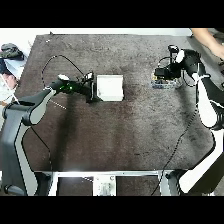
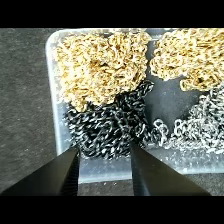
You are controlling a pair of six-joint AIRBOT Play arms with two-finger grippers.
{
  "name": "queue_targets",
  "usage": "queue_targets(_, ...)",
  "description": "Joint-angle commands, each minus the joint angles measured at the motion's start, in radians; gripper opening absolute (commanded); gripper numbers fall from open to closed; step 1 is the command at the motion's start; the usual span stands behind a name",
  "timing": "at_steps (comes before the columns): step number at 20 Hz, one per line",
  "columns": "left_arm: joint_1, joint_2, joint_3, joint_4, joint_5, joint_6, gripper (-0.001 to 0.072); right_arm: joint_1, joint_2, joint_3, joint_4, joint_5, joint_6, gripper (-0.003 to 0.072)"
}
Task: Fold the box and place the chain.
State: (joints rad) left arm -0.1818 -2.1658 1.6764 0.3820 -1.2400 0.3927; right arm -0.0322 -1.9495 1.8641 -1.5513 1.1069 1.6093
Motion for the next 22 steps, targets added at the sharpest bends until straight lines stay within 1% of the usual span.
queue_targets(1, 0.0, 0.0, 0.0, 0.0, 0.0, 0.0, 0.0515, -0.004, -0.03, -0.001, 0.014, -0.008, -0.002, 0.0265)
queue_targets(2, 0.0, 0.0, 0.0, 0.0, 0.0, 0.0, 0.0514, -0.004, -0.035, 0.0, 0.021, -0.011, -0.002, 0.0234)
queue_targets(8, 0.0, 0.0, 0.0, 0.0, 0.0, 0.0, 0.0515, 0.0, -0.048, 0.0, 0.057, -0.014, -0.002, 0.0232)
queue_targets(9, 0.0, 0.0, 0.0, 0.0, 0.0, 0.0, 0.0515, 0.002, -0.049, 0.0, 0.056, -0.018, -0.002, 0.0206)
queue_targets(10, 0.0, 0.0, 0.0, 0.0, 0.0, 0.0, 0.0515, 0.002, -0.049, 0.0, 0.057, -0.02, -0.002, 0.015)
queue_targets(13, 0.0, 0.0, 0.0, 0.0, 0.0, 0.0, 0.0514, 0.002, -0.05, 0.0, 0.057, -0.013, -0.009, 0.0148)
queue_targets(14, 0.0, 0.0, 0.0, 0.0, 0.0, 0.0, 0.0515, 0.002, -0.05, 0.0, 0.057, -0.01, -0.019, 0.0021)
queue_targets(19, 0.0, 0.0, 0.0, 0.0, 0.0, 0.0, 0.0514, 0.002, -0.021, 0.0, 0.056, -0.006, -0.02, 0.0012)
queue_targets(22, 0.0, 0.0, 0.0, 0.0, 0.0, 0.0, 0.0515, 0.003, 0.069, 0.001, 0.057, 0.031, -0.038, 0.0012)
